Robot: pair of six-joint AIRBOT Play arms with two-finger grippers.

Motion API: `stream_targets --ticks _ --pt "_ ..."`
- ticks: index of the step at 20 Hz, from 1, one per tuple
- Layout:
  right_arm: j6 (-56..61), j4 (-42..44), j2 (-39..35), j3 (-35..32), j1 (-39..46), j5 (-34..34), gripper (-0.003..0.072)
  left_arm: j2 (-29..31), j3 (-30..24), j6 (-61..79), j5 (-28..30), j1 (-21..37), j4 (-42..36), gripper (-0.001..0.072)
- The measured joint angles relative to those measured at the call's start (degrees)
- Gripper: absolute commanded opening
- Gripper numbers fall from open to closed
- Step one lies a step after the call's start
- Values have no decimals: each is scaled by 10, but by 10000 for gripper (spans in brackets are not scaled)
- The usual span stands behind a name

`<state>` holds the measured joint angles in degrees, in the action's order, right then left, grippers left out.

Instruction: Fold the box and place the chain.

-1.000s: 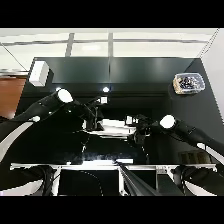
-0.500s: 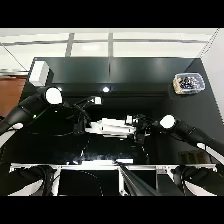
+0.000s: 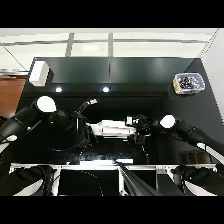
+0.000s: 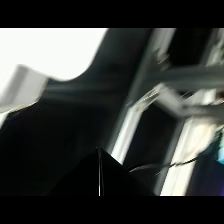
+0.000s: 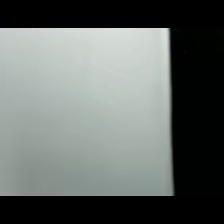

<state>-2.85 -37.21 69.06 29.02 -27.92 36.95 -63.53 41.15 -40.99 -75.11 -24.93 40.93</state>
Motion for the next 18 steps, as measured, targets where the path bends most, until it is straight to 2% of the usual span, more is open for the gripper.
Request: stream_targets --ticks 3,8,10,13,18 --pt "0 0 0 0 0 3 491 1 -25 -4 64 0 -68 25" --pt "1 1 0 0 -3 5 491 -30 -38 2 252 0 -134 24" --pt "2 2 0 0 -3 5 491 -49 -37 8 304 0 -148 25" --pt "2 2 0 0 -4 5 491 -72 -35 16 352 -3 -157 24" --pt "2 2 0 0 -4 5 491 -95 -34 21 381 -12 -158 25"
